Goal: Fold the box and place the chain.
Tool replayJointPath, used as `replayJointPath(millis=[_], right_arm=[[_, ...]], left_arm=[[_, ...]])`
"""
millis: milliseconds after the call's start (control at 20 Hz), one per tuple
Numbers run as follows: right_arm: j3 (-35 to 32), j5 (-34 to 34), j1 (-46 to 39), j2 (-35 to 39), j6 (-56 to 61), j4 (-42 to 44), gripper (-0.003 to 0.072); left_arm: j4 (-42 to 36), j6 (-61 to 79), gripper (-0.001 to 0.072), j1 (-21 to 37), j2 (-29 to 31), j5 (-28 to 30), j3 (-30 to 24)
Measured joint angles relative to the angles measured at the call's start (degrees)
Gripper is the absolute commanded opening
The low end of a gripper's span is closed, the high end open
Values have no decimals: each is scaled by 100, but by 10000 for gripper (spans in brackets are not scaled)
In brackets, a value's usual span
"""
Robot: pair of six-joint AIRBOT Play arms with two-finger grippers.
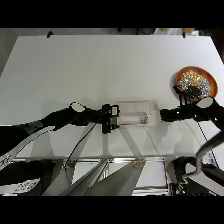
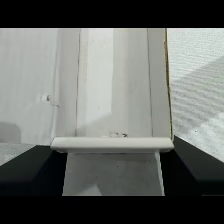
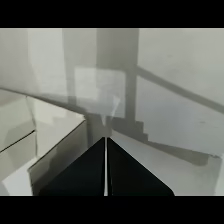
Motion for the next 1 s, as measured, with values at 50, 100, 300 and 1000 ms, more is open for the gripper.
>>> replayJointPath(millis=[50, 100, 300, 1000], right_arm=[[-9, 39, 83, -2, -35, 68, 16], [-17, 83, 157, -4, -50, 133, 16], [-31, 310, 356, 74, -114, 345, 26], [-33, 739, 433, 896, -136, 855, 243]], left_arm=[[0, -2, 311, 0, 0, 0, 0], [0, 0, 311, -2, 0, 0, 0], [0, -2, 311, 0, 0, 0, 0], [-2, 0, 311, -2, 2, 0, 0]])
